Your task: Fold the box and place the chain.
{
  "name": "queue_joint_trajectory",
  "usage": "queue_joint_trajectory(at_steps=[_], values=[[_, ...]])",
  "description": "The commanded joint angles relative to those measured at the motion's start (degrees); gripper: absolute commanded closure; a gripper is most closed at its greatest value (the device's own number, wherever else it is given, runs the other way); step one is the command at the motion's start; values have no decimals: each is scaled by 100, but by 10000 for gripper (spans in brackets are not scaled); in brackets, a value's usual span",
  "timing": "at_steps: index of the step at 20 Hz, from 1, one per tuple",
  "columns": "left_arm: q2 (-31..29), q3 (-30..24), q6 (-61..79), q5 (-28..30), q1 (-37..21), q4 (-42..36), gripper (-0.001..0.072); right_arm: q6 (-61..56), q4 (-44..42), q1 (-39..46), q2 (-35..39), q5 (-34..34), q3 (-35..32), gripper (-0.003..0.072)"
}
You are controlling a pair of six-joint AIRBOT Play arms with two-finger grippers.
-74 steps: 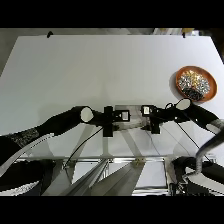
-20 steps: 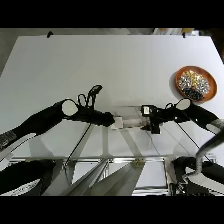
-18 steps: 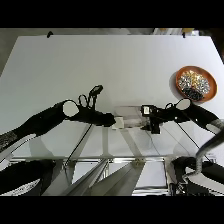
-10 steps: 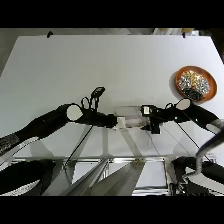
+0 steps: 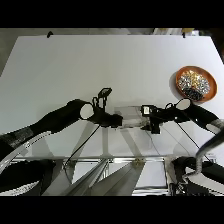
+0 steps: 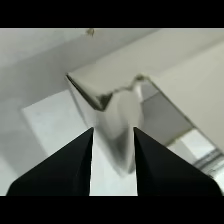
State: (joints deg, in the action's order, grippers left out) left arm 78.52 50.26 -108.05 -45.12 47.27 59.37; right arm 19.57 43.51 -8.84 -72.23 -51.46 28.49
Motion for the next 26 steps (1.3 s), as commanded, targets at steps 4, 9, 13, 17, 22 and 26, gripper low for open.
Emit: queue_joint_trajectory(at_steps=[4,9,13,17,22,26], values=[[446,831,-1569,-791,317,1139,429,-2,-2,-2,-2,-2,4,330],[1005,1873,-2653,-1912,527,1827,430,-2,-2,-2,-4,-2,4,330],[1460,2433,-3250,-2629,717,2293,431,-2,-2,-2,-2,-2,4,330],[1589,2433,-3759,-2282,748,2247,433,-2,-2,-2,-2,-2,4,330],[1668,2433,-4050,-1908,815,2247,438,-2,-2,-2,-2,-2,4,330],[1821,2433,-4048,-2065,890,2212,439,-2,-2,-2,-4,0,4,330]])
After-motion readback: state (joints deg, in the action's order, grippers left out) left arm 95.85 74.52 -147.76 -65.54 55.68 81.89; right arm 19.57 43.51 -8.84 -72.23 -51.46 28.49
